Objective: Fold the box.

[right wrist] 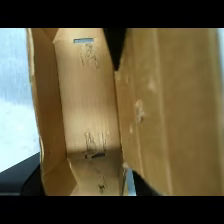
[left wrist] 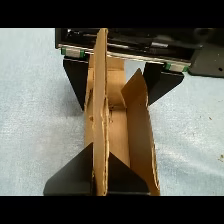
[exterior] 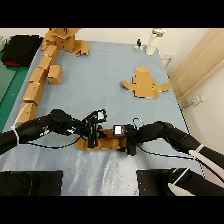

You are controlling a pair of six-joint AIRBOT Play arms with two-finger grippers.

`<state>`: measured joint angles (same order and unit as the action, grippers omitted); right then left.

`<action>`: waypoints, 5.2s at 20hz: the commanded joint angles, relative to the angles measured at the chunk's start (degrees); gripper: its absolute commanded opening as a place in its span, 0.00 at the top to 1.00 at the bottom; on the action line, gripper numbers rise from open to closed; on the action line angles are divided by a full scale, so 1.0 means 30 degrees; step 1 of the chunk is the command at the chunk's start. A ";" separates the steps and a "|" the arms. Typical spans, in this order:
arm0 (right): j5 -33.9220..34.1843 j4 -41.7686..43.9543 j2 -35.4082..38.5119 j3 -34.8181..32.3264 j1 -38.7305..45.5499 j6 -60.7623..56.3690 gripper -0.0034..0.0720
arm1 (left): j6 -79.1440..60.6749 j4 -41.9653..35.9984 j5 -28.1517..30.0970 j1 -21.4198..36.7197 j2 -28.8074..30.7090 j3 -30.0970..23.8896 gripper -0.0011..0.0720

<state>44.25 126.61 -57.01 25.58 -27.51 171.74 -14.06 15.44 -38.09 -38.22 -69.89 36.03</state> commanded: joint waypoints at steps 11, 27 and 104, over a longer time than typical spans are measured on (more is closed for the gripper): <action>-0.0175 0.0306 -0.0787 0.0015 -0.0022 0.0109 0.36 | 0.0000 0.0000 0.0000 -0.0007 -0.0007 -0.0007 0.97; -0.0160 0.0299 -0.0736 0.0015 -0.0015 0.0109 0.36 | 0.0000 -0.0707 0.0029 -0.0007 -0.0007 -0.0007 0.97; -0.0073 0.0240 -0.0750 0.0015 -0.0007 0.0102 0.36 | 2.0502 -1.0797 -0.0525 -0.2193 -0.0233 -0.1770 0.97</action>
<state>44.01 127.20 -59.27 25.65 -27.57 172.27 48.99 -15.42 -36.53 -45.74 -70.59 30.68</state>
